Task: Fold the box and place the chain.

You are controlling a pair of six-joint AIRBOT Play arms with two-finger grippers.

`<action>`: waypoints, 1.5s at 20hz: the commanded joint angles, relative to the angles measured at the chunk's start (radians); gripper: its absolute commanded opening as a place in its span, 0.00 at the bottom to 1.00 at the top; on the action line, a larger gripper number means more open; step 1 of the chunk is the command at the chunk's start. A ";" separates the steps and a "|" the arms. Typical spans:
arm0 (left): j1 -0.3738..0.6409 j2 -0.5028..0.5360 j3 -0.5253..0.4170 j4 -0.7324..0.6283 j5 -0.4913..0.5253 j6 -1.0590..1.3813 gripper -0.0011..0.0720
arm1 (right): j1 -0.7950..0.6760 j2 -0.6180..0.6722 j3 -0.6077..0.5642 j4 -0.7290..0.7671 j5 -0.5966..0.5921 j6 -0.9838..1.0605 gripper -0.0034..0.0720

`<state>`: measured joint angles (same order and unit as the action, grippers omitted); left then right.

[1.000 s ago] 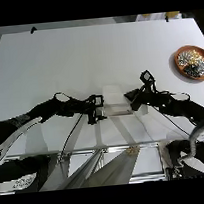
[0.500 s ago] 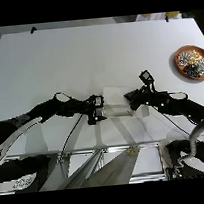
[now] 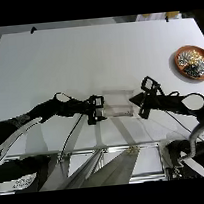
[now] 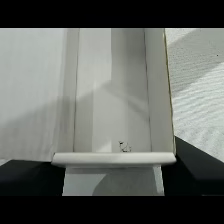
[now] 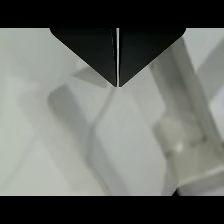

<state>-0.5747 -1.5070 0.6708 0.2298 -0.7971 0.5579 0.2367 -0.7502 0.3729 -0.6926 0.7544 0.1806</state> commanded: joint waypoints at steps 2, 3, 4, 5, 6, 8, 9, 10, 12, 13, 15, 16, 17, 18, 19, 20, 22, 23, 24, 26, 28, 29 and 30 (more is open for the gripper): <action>0.000 0.001 0.000 -0.002 0.000 -0.001 0.20 | 0.000 0.074 0.001 -0.459 0.203 0.066 0.07; 0.000 0.001 0.000 -0.002 0.000 -0.001 0.20 | 0.000 0.067 0.001 -0.486 0.196 0.059 0.12; 0.000 0.001 0.001 -0.002 0.000 -0.001 0.20 | 0.000 0.053 0.001 -0.483 0.169 0.031 0.30; 0.000 0.001 0.001 -0.002 0.000 -0.001 0.20 | 0.000 0.033 0.001 -0.464 0.131 0.004 0.45; 0.000 0.001 0.000 -0.002 0.000 -0.001 0.20 | 0.000 0.010 0.001 -0.446 0.100 -0.025 0.45; 0.000 0.001 0.000 -0.002 0.000 -0.001 0.20 | 0.000 -0.038 0.001 -0.397 0.085 -0.056 0.39; 0.000 0.001 0.001 -0.002 0.000 -0.001 0.20 | 0.000 -0.064 0.001 -0.354 0.085 -0.086 0.34; 0.000 0.001 0.000 -0.002 0.000 -0.001 0.20 | 0.000 -0.082 0.001 -0.304 0.076 -0.153 0.29; 0.000 0.001 0.000 -0.002 0.000 -0.001 0.20 | 0.000 -0.111 0.001 -0.179 0.057 -0.270 0.29; 0.000 0.001 0.001 -0.002 0.000 -0.001 0.20 | 0.000 -0.122 0.001 -0.138 0.061 -0.309 0.28; 0.000 0.001 0.000 -0.002 0.000 -0.001 0.20 | 0.000 -0.146 0.001 -0.106 0.056 -0.369 0.27; 0.000 0.001 0.000 -0.002 0.000 -0.001 0.20 | 0.000 -0.158 0.000 -0.093 0.056 -0.378 0.27; 0.000 0.001 0.000 -0.002 0.000 -0.001 0.20 | 0.001 -0.167 0.000 -0.084 0.056 -0.378 0.27; 0.000 0.001 0.000 -0.002 0.000 -0.001 0.20 | 0.001 -0.173 0.000 -0.084 0.059 -0.378 0.27; 0.000 0.001 0.000 -0.002 0.000 -0.001 0.20 | 0.001 -0.178 0.000 -0.084 0.061 -0.378 0.27; 0.000 0.001 0.001 -0.002 0.000 -0.001 0.20 | 0.001 -0.181 0.000 -0.083 0.065 -0.378 0.27; 0.000 0.001 0.000 -0.002 0.000 -0.001 0.20 | 0.001 -0.187 -0.007 -0.045 0.068 -0.387 0.27; 0.000 0.001 0.001 -0.002 0.000 -0.001 0.20 | 0.001 -0.192 -0.013 -0.011 0.070 -0.415 0.27; 0.000 0.001 0.001 -0.002 0.000 -0.001 0.20 | 0.001 -0.199 -0.021 0.041 0.068 -0.447 0.26; 0.000 0.001 0.000 -0.002 0.000 -0.001 0.20 | 0.001 -0.221 -0.023 0.111 0.057 -0.479 0.25; 0.000 0.001 0.001 -0.002 0.000 -0.001 0.20 | 0.001 -0.253 -0.023 0.129 0.040 -0.478 0.26; 0.000 0.001 0.000 -0.002 0.000 -0.001 0.20 | 0.001 -0.267 -0.023 0.134 0.037 -0.478 0.27; 0.000 0.001 0.000 -0.002 0.000 -0.001 0.20 | 0.001 -0.278 -0.023 0.148 0.037 -0.479 0.34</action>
